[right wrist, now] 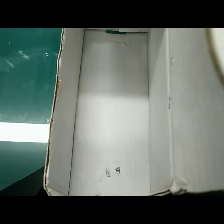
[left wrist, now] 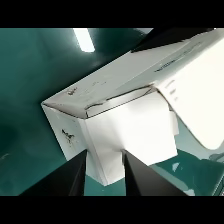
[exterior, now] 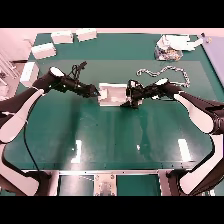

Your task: Fold the box and place the chain.

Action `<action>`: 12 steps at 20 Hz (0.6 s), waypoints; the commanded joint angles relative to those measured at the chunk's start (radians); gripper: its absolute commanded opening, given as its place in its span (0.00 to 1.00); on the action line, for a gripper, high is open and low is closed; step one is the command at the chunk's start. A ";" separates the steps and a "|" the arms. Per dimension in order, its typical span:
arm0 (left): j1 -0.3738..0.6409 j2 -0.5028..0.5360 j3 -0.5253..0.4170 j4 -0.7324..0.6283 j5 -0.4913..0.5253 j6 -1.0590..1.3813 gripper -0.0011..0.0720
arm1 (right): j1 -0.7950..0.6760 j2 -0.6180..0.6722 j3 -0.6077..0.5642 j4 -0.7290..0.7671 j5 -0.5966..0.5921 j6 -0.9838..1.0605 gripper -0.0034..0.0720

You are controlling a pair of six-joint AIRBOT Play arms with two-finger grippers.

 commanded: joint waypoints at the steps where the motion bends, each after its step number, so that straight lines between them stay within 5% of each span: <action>1: -0.001 0.007 0.001 0.017 0.009 -0.031 0.43 | 0.000 0.000 0.000 0.000 0.000 0.000 0.83; 11: -0.063 0.008 0.001 0.076 0.079 -0.117 0.43 | 0.000 0.000 0.000 0.001 0.000 0.000 0.83; 12: -0.067 0.008 0.005 0.096 0.082 -0.146 0.55 | 0.000 0.000 0.000 0.001 0.000 0.000 0.83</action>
